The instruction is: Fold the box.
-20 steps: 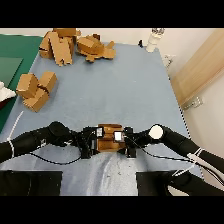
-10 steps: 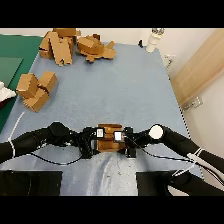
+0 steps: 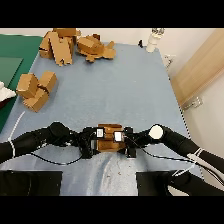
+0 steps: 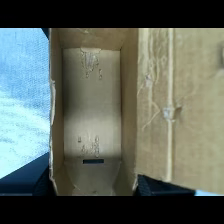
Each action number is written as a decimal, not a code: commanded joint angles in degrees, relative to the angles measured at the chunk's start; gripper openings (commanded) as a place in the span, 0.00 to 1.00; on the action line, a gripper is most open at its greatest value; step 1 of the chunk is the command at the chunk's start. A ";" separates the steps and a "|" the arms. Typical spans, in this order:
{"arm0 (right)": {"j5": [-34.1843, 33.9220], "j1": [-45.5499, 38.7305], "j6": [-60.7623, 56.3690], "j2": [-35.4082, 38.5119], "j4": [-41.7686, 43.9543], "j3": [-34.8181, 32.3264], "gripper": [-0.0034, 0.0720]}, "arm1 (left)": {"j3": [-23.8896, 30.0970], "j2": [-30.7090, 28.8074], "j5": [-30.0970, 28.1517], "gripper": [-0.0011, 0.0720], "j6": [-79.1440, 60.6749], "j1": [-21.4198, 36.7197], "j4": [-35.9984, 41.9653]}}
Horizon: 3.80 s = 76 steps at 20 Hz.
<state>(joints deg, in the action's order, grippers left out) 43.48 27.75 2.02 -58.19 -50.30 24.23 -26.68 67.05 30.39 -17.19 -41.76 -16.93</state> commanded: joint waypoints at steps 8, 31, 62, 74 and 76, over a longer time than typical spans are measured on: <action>-0.48 -0.02 0.50 0.00 1.05 -0.02 0.79 | -0.04 -0.02 -0.04 0.71 0.11 0.04 0.15; -0.07 -0.04 -34.14 11.28 -16.68 0.11 1.00 | -0.04 -0.02 -0.02 0.71 0.15 0.04 0.17; 14.62 0.02 -61.35 20.28 -26.38 0.09 0.05 | -0.04 -5.27 -1.25 0.71 10.84 0.04 -10.16; 10.43 0.02 -62.20 20.28 -19.21 0.09 0.05 | -0.50 -6.43 6.19 0.71 21.77 0.07 -24.55; 8.94 0.02 -62.20 20.28 -15.45 0.09 0.05 | -0.50 -6.32 6.16 0.71 21.77 0.04 -24.55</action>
<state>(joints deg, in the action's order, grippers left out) 54.39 27.75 -60.05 -37.95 -70.26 24.29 -27.09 60.69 35.81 3.75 -41.69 -39.70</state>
